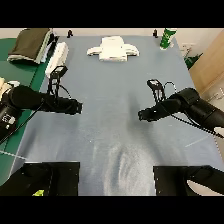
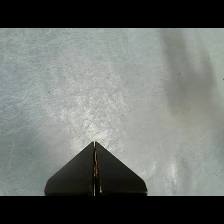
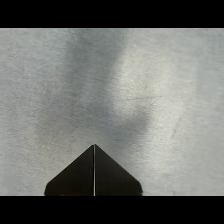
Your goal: Fold the box.
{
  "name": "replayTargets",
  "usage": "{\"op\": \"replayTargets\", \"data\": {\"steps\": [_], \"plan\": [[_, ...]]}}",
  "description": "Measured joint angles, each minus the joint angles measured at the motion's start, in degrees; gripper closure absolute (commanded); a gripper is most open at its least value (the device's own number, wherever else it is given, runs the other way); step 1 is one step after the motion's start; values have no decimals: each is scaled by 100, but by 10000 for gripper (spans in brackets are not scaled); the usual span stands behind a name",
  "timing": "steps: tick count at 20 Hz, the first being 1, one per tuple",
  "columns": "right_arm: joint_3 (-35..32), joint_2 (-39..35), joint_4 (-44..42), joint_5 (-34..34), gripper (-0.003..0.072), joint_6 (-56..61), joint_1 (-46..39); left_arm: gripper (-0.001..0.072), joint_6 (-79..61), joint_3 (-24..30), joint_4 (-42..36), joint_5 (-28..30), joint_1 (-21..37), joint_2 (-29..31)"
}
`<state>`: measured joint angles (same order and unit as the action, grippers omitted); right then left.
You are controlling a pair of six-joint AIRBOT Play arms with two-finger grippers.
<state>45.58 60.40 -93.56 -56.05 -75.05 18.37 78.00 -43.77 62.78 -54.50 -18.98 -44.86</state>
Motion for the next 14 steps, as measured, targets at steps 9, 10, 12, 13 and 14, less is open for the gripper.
{"op": "replayTargets", "data": {"steps": [9, 10, 12, 13, 14], "plan": [[0, 0, -2, 2, 682, 2, 9, 694, 0, 0, 0, 4, 0, 0], [0, 0, -4, 0, 681, 2, 7, 694, 0, 0, 0, 2, 0, 0], [0, 0, -13, 0, 681, 2, 9, 694, 0, 0, 0, 4, 0, 0], [0, 0, -7, 0, 682, 0, 9, 694, 0, 0, 0, 4, 0, 0], [0, 0, -4, 2, 682, 0, 7, 694, 0, 0, 0, 4, 0, 0]]}}
